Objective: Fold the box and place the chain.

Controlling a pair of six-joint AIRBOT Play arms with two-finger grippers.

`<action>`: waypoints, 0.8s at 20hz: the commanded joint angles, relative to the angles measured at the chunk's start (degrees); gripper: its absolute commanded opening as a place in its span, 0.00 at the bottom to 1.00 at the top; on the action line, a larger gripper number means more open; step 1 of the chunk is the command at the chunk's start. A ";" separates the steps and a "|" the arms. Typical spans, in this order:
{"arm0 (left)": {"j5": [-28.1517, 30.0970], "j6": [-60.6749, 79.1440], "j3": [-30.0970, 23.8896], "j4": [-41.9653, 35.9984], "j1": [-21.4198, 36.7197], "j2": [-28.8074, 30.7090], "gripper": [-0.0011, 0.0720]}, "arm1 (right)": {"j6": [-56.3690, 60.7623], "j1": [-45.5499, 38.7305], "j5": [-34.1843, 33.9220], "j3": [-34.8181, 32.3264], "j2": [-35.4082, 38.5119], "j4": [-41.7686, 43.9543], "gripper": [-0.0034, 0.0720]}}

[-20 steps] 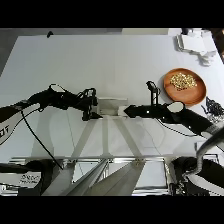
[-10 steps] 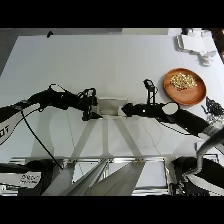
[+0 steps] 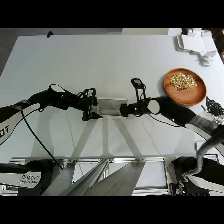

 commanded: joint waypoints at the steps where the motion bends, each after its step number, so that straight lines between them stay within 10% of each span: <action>1: 0.00 0.00 0.02 0.02 0.02 -0.04 0.53 | 11.87 2.67 5.81 5.64 -3.50 -12.33 0.74; 9: 0.00 0.00 0.02 0.02 0.02 -0.04 0.53 | 31.26 6.49 16.70 10.62 -7.39 -25.44 0.62; 16: 0.00 0.02 0.02 0.04 0.02 -0.04 0.53 | 36.28 8.22 12.52 13.14 -8.35 -25.16 0.57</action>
